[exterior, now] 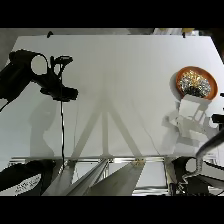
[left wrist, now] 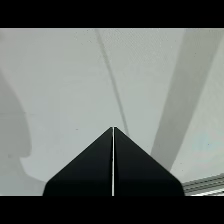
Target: Fold the box and place the chain.
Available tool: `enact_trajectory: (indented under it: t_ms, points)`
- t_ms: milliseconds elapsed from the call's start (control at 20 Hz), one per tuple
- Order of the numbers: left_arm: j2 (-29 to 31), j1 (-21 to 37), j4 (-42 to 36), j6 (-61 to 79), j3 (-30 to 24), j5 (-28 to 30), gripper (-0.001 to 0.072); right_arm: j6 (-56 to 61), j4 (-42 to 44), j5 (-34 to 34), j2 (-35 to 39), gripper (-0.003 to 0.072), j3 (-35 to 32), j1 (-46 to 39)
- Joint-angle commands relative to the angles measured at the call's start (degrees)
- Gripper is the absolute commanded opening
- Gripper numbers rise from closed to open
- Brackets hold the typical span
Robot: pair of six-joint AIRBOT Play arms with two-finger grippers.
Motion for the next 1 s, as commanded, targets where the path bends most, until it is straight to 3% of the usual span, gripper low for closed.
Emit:
enact_trajectory:
  t_ms: [0, 150, 450, 600, 800, 850, 950]
  points:
    - [0.0, 0.0, 0.0, 0.0, 0.0, 0.0, 0.0009, -1.1, 6.5, 3.2, 4.3, 0.0011, -0.2, 6.7]
    - [0.0, 0.0, 0.0, 0.0, 0.0, 0.0, 0.0009, -2.6, 16.3, 0.5, 12.3, 0.0010, -3.3, 13.1]
    - [0.0, 0.0, 0.0, 1.3, 0.0, 0.0, 0.0009, -2.5, 34.8, -11.1, 30.9, 0.0011, -21.0, 23.4]
    - [0.0, 0.0, 0.0, 1.4, 0.0, 0.2, 0.0009, -0.3, 36.8, -15.1, 35.2, 0.0011, -25.9, 28.0]
    - [-0.1, 0.0, -0.9, 4.3, -0.2, 8.0, 0.0013, -0.3, 37.0, -16.2, 35.3, 0.0011, -26.5, 31.8]
    - [-0.2, 0.0, -2.4, 6.9, -0.7, 9.4, 0.0060, -0.3, 37.4, -17.1, 35.3, 0.0011, -26.5, 32.1]
    - [-0.2, 0.1, -6.1, 10.4, -2.0, 10.5, 0.0235, 0.4, 37.9, -19.2, 35.3, 0.0011, -26.5, 32.2]
